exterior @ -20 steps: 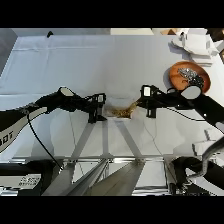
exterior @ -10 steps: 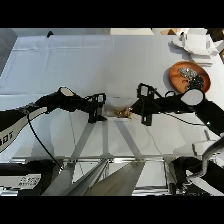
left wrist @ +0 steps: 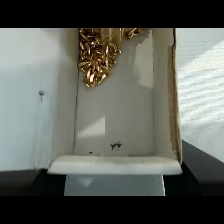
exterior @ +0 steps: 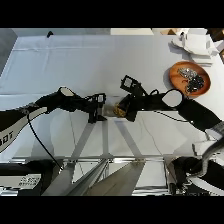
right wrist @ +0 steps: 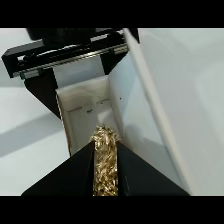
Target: Fold the box and place the chain.
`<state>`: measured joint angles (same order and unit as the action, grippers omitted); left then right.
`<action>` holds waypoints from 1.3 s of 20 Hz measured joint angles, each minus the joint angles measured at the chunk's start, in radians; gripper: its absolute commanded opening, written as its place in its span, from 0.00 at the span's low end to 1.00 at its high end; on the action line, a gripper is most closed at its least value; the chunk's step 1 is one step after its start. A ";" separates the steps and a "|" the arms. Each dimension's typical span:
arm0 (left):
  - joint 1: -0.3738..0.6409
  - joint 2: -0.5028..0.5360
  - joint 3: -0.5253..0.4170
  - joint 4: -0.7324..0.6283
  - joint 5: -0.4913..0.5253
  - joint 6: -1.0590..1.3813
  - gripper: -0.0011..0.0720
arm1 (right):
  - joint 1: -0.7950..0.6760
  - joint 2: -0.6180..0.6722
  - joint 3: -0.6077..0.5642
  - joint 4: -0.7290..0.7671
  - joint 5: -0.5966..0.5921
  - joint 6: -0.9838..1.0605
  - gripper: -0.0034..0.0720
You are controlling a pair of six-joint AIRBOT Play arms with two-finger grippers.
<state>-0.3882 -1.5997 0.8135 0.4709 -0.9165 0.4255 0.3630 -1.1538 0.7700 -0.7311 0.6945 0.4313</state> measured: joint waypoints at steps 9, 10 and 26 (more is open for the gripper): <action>0.000 0.000 0.000 0.000 0.000 0.000 0.32 | 0.016 -0.039 0.313 -0.322 0.344 0.356 0.25; 0.000 0.000 0.000 0.000 0.000 0.000 0.32 | 0.007 -0.050 0.356 -0.339 0.360 0.387 0.25; 0.000 0.000 0.000 0.000 0.000 0.000 0.32 | -0.074 -0.299 0.486 -0.367 0.296 0.602 0.36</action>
<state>-0.3882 -1.5997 0.8135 0.4709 -0.9169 0.4252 0.2893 -1.4525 1.2560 -1.0985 0.9901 1.0332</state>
